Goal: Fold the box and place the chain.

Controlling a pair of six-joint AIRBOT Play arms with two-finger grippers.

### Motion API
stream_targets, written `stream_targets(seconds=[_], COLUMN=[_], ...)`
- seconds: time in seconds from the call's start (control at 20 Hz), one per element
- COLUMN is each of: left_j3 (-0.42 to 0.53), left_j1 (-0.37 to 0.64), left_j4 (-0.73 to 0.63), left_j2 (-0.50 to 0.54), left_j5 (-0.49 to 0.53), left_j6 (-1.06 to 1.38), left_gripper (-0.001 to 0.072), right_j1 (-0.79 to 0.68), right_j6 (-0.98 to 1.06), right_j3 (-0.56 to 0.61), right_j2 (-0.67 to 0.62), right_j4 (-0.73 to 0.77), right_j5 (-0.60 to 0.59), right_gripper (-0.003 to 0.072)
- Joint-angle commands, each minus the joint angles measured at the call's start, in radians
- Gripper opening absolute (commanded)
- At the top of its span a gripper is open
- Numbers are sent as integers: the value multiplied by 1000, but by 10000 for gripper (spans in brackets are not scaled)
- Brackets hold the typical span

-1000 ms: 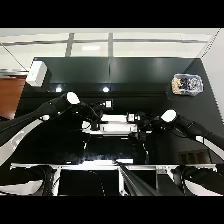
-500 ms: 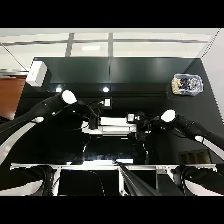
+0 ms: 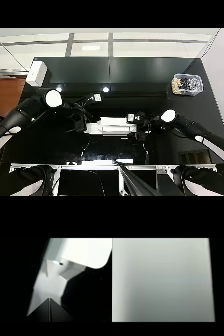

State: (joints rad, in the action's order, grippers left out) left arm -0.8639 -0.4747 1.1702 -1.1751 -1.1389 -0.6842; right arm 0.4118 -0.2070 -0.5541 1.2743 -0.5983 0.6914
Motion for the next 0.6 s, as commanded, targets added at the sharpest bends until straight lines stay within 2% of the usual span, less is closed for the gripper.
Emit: stream_targets(seconds=[0.0, 0.05, 0.15, 0.3, 0.4, 0.45, 0.55], left_j3=[65, 97, 150, 173, 172, 172, 159], left_j1=[-23, -31, -27, 1, 5, 5, 3], left_j4=[-226, -364, -587, -799, -830, -824, -757], left_j2=[15, 15, 15, 14, 7, -2, -40], left_j5=[-93, -59, 85, 408, 616, 669, 665], left_j6=[-150, -95, 38, 192, 214, 221, 241], left_gripper=[26, 27, 27, 28, 29, 29, 28], right_j1=[0, 0, 0, 0, 0, 0, 0], right_j6=[0, 0, 0, 0, 0, 0, 0], right_j3=[1, 1, 1, 1, 1, 1, 1], right_j2=[0, 0, 0, 0, 0, 0, 0], right_j4=[0, 0, 0, 0, 0, 0, 0], right_j5=[0, 0, 0, 0, 0, 0, 0], right_gripper=[203, 204, 204, 204, 204, 204, 203])
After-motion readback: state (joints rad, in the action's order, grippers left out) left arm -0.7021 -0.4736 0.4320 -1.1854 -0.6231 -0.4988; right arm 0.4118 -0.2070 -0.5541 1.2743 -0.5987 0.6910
